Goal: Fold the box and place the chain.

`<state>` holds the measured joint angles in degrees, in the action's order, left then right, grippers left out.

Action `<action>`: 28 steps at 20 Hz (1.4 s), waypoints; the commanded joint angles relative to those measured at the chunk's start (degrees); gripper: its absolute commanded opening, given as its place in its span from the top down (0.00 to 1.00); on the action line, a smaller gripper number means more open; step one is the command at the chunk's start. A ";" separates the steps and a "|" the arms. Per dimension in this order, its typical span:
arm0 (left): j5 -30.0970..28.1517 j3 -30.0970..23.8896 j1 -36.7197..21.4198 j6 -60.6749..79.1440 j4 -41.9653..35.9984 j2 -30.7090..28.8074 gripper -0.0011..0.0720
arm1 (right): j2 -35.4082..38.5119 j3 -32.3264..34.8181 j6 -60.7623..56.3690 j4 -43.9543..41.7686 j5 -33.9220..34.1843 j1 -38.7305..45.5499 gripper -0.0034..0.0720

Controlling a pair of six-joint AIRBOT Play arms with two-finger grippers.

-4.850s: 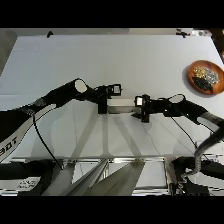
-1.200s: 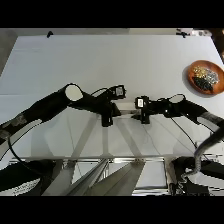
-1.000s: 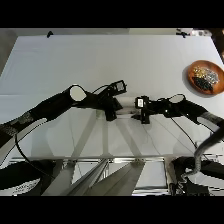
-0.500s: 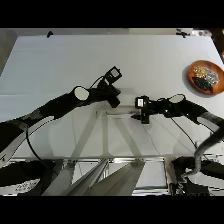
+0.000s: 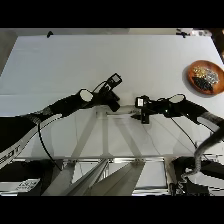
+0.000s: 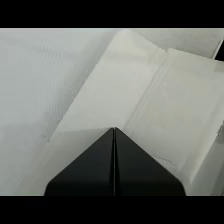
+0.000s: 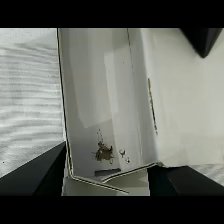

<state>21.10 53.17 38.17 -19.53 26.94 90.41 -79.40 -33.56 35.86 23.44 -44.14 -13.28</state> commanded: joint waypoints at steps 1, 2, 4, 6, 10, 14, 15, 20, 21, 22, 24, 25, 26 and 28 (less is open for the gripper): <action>1.64 0.00 -0.04 -0.22 0.11 0.24 0.97 | 0.04 0.00 0.04 0.09 0.00 0.02 0.42; 1.70 0.00 -0.02 -0.22 0.09 -0.17 0.97 | 0.04 0.00 0.04 0.09 0.00 0.02 0.42; 1.33 0.00 -0.04 0.00 0.13 -1.95 0.97 | 0.04 0.00 0.04 0.09 0.00 0.02 0.42; 0.42 0.00 -0.07 0.11 1.29 -4.76 0.97 | 0.04 0.00 0.04 0.09 0.00 0.02 0.42; 1.03 0.00 -0.07 0.02 9.51 -11.19 0.88 | 0.04 0.00 0.04 0.09 0.00 0.02 0.42; 7.98 0.00 -0.07 -0.15 19.08 -16.76 0.67 | 0.04 0.00 0.04 0.09 0.00 0.02 0.42; 10.84 0.00 -0.07 -1.70 23.30 -17.92 0.67 | 0.04 0.00 0.04 0.09 0.00 0.02 0.42; 24.44 0.00 -0.07 -27.32 59.06 -20.20 0.44 | 0.04 0.00 0.04 0.09 0.02 0.02 0.42; 27.30 -0.02 -0.07 -28.57 61.46 -20.11 0.39 | 0.04 0.00 0.04 0.09 0.00 0.02 0.42; 29.29 -0.04 -0.07 -27.93 61.09 -20.11 0.38 | 0.04 0.00 0.04 0.09 0.00 0.02 0.42; 29.53 -0.35 -0.04 -24.50 58.03 -20.06 0.38 | 0.04 0.00 0.04 0.09 0.00 0.02 0.42; 29.27 -0.37 -0.04 -23.17 57.29 -19.85 0.38 | 0.04 0.00 0.04 0.09 0.00 0.02 0.42; 29.07 -0.42 -0.04 -22.69 57.33 -19.47 0.38 | 0.04 0.00 0.04 0.09 0.00 0.02 0.42; 29.57 -0.44 -0.04 -22.60 57.55 -18.40 0.38 | 0.04 0.00 0.04 0.09 0.00 0.02 0.42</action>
